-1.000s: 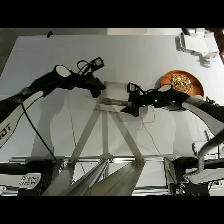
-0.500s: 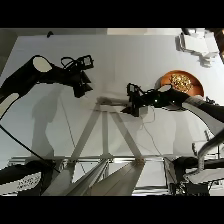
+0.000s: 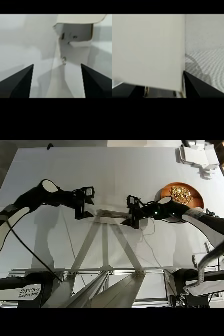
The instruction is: Fold the box and place the chain.
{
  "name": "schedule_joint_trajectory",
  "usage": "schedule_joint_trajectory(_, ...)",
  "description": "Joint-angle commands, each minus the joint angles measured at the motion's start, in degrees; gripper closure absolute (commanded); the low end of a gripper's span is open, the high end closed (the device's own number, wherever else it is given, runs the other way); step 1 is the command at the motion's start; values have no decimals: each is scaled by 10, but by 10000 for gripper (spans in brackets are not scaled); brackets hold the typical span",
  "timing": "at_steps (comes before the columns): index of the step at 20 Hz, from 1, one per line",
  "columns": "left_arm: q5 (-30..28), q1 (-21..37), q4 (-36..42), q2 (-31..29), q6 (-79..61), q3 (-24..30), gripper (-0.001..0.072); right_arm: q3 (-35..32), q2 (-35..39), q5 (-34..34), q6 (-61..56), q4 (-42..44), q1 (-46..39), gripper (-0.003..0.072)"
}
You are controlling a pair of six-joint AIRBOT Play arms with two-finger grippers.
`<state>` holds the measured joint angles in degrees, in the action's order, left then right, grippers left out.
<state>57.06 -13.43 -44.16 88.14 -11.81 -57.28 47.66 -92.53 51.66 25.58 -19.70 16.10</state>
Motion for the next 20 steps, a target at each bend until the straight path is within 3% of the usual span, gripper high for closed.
schedule_joint_trajectory(1, 5, -3, 45, 39, -50, 4, 74, 0, 0, 0, 0, 0, 0, 351)
schedule_joint_trajectory(8, 52, -13, 47, 49, -52, 4, 87, 0, 0, 0, 0, 0, 0, 351)
schedule_joint_trajectory(9, 55, -13, 47, 49, -59, 4, 142, 0, 0, 0, 0, 0, 0, 351)
schedule_joint_trajectory(10, 58, -13, 47, 49, -65, 4, 264, 0, 0, 0, 0, 0, 0, 351)
schedule_joint_trajectory(11, 57, -13, 47, 49, -75, 4, 343, 0, 0, 0, 0, 0, 0, 351)
schedule_joint_trajectory(12, 57, -13, 47, 49, -89, 4, 395, 0, 0, 0, 0, 0, 0, 351)
schedule_joint_trajectory(20, 54, -13, 48, 49, -112, 4, 398, 0, 0, 0, 0, 0, 0, 351)
